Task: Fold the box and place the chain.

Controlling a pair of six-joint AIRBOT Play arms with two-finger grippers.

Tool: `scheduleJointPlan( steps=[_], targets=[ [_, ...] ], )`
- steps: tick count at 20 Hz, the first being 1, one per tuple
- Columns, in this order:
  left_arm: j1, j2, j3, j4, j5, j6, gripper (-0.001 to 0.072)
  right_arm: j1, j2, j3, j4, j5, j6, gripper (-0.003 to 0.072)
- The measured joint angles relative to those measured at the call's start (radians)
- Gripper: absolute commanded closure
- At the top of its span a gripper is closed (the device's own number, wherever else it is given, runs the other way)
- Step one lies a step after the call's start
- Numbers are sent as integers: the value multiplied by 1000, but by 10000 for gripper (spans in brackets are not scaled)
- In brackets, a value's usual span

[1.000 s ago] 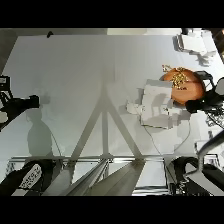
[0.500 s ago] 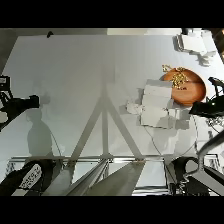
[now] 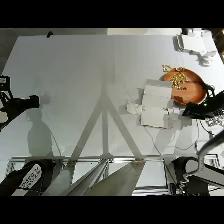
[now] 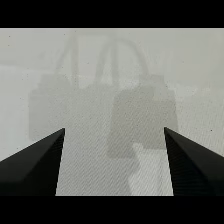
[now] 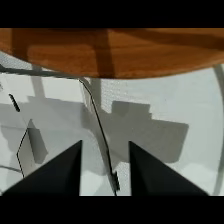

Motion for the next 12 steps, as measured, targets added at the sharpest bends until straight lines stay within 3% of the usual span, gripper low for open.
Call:
scheduleJointPlan(
  steps=[1,2,8,12],
  targets=[
    [0,0,0,0,0,0,10,1,-12,0,13,-1,-11,639],
    [0,0,0,0,0,0,10,3,-21,0,30,-2,-29,675],
    [0,0,0,0,0,0,10,21,-35,0,209,18,-199,677],
    [0,0,0,0,0,0,10,110,-7,-1,282,34,-312,678]
  ],
)
